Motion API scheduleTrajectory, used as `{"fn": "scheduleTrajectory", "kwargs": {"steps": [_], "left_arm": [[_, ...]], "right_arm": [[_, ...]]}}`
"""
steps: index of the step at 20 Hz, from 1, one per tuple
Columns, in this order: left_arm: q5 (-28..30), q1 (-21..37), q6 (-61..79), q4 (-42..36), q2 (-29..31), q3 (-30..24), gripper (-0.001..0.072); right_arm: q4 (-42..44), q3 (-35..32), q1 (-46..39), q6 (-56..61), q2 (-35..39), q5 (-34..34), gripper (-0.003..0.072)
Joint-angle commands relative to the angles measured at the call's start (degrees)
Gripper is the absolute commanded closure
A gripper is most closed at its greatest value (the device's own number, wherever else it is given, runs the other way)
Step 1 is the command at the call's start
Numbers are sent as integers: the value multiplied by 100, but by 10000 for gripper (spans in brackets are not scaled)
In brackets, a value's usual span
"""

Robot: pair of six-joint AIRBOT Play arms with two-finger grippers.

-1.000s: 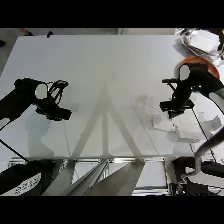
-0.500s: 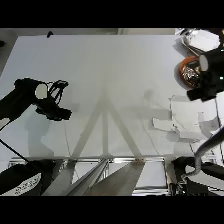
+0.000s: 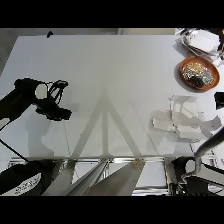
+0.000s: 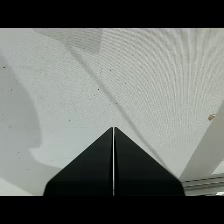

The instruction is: Fold the box and place the chain.

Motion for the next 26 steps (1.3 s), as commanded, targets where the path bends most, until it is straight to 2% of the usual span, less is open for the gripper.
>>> {"fn": "scheduleTrajectory", "kwargs": {"steps": [1,2,4,10,13,15,17,18,20,22,26], "left_arm": [[2,-4,2,0,2,-2,701],[2,-4,2,0,2,-2,701],[4,-4,2,0,2,-2,701],[2,-4,2,0,2,-2,701],[2,-2,2,0,2,-2,701],[2,-2,2,0,2,-2,701],[2,-4,2,0,2,-2,701],[4,-2,2,0,2,-2,701],[2,-4,2,0,2,-2,701],[2,-2,2,0,2,-2,701],[2,-4,2,0,2,-2,701]], "right_arm": [[426,-24,-317,-356,-332,160,228],[428,-68,-317,-452,-411,229,235],[315,-188,-317,-481,-511,306,296],[-186,-409,-321,-422,-824,286,302],[-422,-413,-321,-315,-986,249,358],[-479,-422,-321,-315,-1102,240,430],[-428,-466,-321,-310,-1180,240,632],[-404,-498,-321,-308,-1180,254,666],[-133,-503,-321,-267,-1145,319,672],[560,-503,-238,-450,-946,234,672],[1738,-509,577,-1143,-28,-323,673]]}}
